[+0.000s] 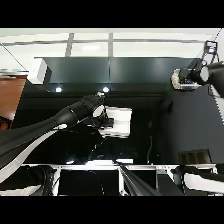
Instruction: Fold the box and place the chain.
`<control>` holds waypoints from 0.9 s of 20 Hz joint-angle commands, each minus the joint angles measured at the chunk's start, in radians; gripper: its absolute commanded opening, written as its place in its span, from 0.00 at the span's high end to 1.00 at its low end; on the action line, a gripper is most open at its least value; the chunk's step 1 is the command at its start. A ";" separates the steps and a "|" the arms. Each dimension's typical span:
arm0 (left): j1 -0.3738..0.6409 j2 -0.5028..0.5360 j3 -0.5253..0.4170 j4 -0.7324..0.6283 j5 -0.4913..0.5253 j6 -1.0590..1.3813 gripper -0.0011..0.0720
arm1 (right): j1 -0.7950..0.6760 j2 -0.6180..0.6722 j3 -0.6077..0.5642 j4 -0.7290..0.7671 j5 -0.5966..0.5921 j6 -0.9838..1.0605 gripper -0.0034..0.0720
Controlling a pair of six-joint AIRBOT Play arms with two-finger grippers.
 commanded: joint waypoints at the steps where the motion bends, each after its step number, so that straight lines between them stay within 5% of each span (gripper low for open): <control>1: 0.001 0.000 0.000 0.000 -0.002 0.000 0.95 | -0.104 -0.239 0.259 0.135 0.147 -0.068 0.08; 2: 0.001 0.000 0.000 0.000 -0.002 0.000 0.95 | -0.111 -0.297 0.330 0.140 0.217 -0.071 0.23; 5: 0.001 0.000 0.000 0.000 -0.006 0.000 0.95 | -0.115 -0.402 0.433 0.151 0.297 -0.125 0.24; 11: 0.001 0.000 0.000 0.000 -0.006 0.000 0.95 | -0.120 -0.464 0.435 0.184 0.264 -0.127 0.25; 14: 0.001 0.000 0.000 0.000 -0.006 0.000 0.95 | -0.120 -0.458 0.447 0.189 0.275 -0.129 0.89; 18: 0.001 0.000 0.000 0.000 -0.006 0.000 0.95 | -0.121 -0.407 0.547 0.188 0.357 -0.195 0.94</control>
